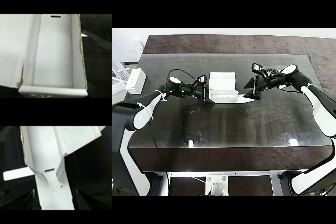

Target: Fold the box and place the chain.

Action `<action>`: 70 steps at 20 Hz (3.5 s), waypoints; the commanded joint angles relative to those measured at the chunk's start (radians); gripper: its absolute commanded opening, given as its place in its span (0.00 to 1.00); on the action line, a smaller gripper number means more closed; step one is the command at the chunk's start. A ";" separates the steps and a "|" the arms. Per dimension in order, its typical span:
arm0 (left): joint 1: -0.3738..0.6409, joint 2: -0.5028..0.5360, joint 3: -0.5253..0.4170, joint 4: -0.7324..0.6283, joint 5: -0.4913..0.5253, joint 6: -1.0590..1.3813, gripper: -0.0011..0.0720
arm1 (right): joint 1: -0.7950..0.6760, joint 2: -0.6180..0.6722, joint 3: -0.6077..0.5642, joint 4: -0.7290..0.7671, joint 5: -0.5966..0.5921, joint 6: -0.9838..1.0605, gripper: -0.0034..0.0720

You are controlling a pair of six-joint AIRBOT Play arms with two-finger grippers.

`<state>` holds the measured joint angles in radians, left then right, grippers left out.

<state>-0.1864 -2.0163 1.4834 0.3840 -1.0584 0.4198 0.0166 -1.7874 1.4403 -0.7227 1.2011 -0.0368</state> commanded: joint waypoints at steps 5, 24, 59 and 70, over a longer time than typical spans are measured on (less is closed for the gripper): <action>0.000 0.000 0.000 0.000 0.000 0.000 0.63 | 0.034 -0.002 -0.036 0.037 -0.056 -0.089 0.82; 0.000 0.000 0.000 0.000 -0.001 0.000 0.63 | 0.144 -0.032 -0.035 0.110 -0.132 -0.209 0.40; 0.000 0.000 0.000 0.000 0.000 0.000 0.63 | -0.065 0.124 -0.036 0.068 0.032 0.243 0.04; 0.000 0.000 0.000 0.000 -0.001 0.000 0.63 | -0.236 0.093 -0.155 0.015 -0.101 0.806 0.04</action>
<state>-0.1867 -2.0163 1.4834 0.3836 -1.0588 0.4194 -0.2008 -1.6562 1.3064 -0.6968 1.1275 0.6319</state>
